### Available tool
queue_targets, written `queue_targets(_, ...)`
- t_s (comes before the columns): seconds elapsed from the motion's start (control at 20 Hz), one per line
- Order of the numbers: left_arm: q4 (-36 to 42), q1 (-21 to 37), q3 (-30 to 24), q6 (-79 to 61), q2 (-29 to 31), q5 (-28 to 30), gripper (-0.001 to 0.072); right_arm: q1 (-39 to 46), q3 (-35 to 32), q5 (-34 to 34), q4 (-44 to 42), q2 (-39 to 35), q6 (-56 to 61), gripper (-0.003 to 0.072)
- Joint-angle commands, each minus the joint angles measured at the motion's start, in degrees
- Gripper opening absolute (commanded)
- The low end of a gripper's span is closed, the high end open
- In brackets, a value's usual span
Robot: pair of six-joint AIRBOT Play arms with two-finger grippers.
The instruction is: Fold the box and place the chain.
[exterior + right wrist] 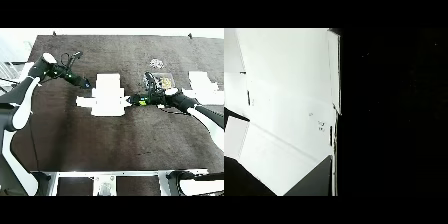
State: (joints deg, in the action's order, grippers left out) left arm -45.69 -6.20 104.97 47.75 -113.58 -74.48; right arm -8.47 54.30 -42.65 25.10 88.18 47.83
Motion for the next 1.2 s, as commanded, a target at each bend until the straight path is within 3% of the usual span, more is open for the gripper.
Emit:
queue_targets(0.0, 1.3, -0.4, 4.1, 0.9, -3.9, -1.9, 0.0626, 0.0, 0.0, 0.0, 0.0, 0.0, -0.1, 0.0004)
queue_targets(0.85, 8.5, -2.2, 5.6, -1.4, -10.1, -0.8, 0.0626, -0.9, -0.4, -0.2, -0.2, -0.1, -2.5, 0.0004)
queue_targets(1.05, 8.4, -2.2, 6.0, -1.3, -10.4, -3.0, 0.0526, -0.9, -0.4, -0.1, -0.2, -0.1, -2.9, 0.0004)
queue_targets(1.15, 8.3, -2.2, 6.0, -1.6, -10.6, -4.2, 0.0526, -0.9, -0.4, 0.2, -0.2, -0.1, -2.9, 0.0004)
